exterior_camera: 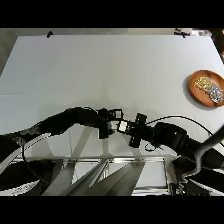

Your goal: Fold the box and place the chain.

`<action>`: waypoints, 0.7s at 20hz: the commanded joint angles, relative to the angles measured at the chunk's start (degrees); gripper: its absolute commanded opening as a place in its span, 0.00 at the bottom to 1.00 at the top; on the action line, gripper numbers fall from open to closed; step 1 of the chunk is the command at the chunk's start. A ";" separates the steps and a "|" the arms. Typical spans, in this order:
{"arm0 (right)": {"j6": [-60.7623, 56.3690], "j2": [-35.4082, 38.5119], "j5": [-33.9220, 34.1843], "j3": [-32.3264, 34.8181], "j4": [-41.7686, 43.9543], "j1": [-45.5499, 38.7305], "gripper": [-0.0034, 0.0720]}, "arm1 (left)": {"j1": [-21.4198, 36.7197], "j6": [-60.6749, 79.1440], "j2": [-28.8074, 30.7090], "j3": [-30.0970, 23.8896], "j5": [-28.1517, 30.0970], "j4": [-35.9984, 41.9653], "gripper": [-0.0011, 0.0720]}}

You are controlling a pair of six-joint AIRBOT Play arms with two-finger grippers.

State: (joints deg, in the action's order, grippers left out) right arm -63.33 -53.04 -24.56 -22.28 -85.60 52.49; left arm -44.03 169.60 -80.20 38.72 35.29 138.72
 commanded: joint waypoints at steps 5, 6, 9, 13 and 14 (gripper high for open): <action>0.35 3.54 -1.46 -0.31 -1.44 -0.24 0.06 | 0.00 -0.07 0.02 0.00 0.04 0.07 0.20; 0.33 4.98 -1.09 -0.48 -1.44 -0.87 0.06 | 0.00 -0.07 0.02 0.00 0.04 0.07 0.20; 0.15 9.60 -3.61 -0.57 -1.40 -4.02 0.06 | 0.00 -0.07 0.02 0.00 0.04 0.07 0.20; -4.20 17.44 -14.80 -0.57 -1.16 -7.37 0.06 | 0.00 -0.09 0.02 0.00 0.04 0.07 0.20; -7.63 19.69 -17.59 -0.57 -1.16 -8.00 0.06 | 0.00 -0.07 0.02 0.00 0.04 0.07 0.20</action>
State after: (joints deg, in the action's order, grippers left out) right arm -65.32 -38.74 -34.48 -22.76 -86.96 46.52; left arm -44.03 169.38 -80.20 38.72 35.33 138.91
